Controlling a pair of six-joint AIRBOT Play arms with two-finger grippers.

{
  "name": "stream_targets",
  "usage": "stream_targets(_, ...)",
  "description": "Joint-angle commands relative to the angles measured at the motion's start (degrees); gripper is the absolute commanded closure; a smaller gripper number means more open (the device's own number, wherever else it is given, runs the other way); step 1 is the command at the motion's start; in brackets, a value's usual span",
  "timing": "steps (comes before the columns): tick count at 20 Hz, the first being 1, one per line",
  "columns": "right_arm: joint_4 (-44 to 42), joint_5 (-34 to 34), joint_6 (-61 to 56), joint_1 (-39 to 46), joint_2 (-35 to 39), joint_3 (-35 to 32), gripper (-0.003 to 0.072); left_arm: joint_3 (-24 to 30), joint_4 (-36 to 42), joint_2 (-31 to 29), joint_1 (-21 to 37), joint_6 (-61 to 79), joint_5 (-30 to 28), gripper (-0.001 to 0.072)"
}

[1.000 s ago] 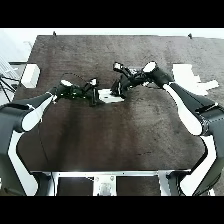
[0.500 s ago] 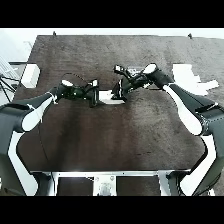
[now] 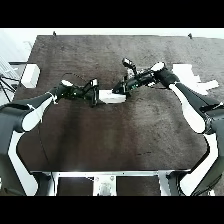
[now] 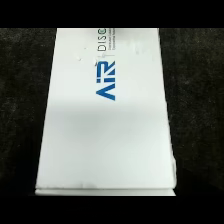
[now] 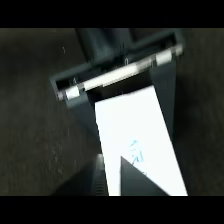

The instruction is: Fold the box and place the chain.

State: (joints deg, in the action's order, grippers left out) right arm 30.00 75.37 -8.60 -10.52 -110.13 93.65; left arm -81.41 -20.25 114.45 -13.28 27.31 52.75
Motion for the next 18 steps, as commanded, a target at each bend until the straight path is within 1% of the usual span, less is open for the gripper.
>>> stream_targets(1, -1.49, -0.39, 0.28, 0.50, -0.17, -0.66, 0.0656, 0.00, -0.11, -0.04, -0.02, 0.15, 0.24, 0.0292)
stream_targets(2, -1.42, -0.39, 0.24, 0.28, -0.55, -1.20, 0.0679, 0.00, -0.11, -0.04, -0.02, 0.15, 0.24, 0.0292)
stream_targets(8, 6.25, -2.29, -4.72, -1.16, -3.69, -1.77, 0.0679, 0.00, -0.11, -0.04, -0.02, 0.15, 0.24, 0.0292)
stream_targets(15, 6.14, -2.14, -5.49, -1.18, -3.56, -1.16, 0.0680, 0.00, -0.11, -0.04, -0.02, 0.15, 0.24, 0.0291)
stream_targets(16, 5.27, -0.90, -6.23, -1.18, -3.13, -0.31, 0.0680, 0.00, -0.11, -0.02, -0.02, 0.15, 0.24, 0.0292)
stream_targets(17, 2.64, 0.87, -6.21, -0.98, -2.01, 0.50, 0.0681, 0.00, -0.11, -0.02, -0.02, 0.15, 0.24, 0.0292)
stream_targets(18, -0.39, 1.27, -6.19, -0.70, -0.20, 0.76, 0.0682, 0.00, -0.11, -0.02, -0.02, 0.15, 0.24, 0.0292)
